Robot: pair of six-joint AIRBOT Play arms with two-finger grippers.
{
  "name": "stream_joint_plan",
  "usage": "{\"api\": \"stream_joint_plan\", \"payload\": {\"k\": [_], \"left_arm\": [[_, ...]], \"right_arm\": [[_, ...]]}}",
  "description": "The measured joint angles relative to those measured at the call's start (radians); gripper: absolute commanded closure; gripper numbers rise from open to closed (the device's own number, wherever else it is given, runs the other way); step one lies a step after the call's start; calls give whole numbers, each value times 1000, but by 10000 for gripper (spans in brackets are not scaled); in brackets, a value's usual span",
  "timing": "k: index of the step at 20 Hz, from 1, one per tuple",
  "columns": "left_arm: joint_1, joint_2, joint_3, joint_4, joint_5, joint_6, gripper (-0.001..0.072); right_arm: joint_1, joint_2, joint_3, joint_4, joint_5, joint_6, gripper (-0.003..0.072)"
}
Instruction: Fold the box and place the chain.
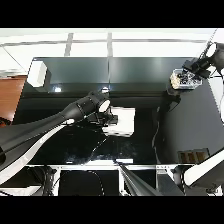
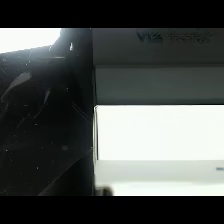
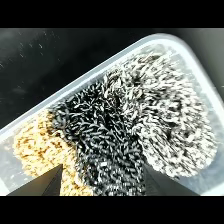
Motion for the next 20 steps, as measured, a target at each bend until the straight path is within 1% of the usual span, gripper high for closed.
{"api": "stream_joint_plan", "payload": {"k": [3, 4, 5, 6, 8, 9, 12, 17, 20], "left_arm": [[0, 0, 0, 0, 0, 0, 682], [0, 0, 0, 0, 0, 0, 682], [0, 0, 0, 0, 0, 0, 682], [0, 0, 0, 0, 0, 0, 682], [0, 0, 0, 0, 0, 0, 682], [0, 0, 0, 0, 0, 0, 682], [0, 0, 0, 0, 0, 0, 682], [0, 0, 0, 0, 1, 0, 682], [0, 0, 0, 0, 1, 0, 682]], "right_arm": [[-8, -58, 41, 16, 34, -16, 154], [-8, -70, 48, 18, 40, -19, 342], [-10, -80, 53, 18, 47, -23, 566], [-10, -84, 58, 18, 51, -26, 668], [-11, -89, 72, 25, 62, -46, 668], [-11, -84, 86, 26, 90, -58, 668], [-11, -29, 125, 10, 124, -117, 668], [-11, 161, 133, 11, 188, -230, 670], [-2, 326, 64, 59, 204, -276, 670]]}}
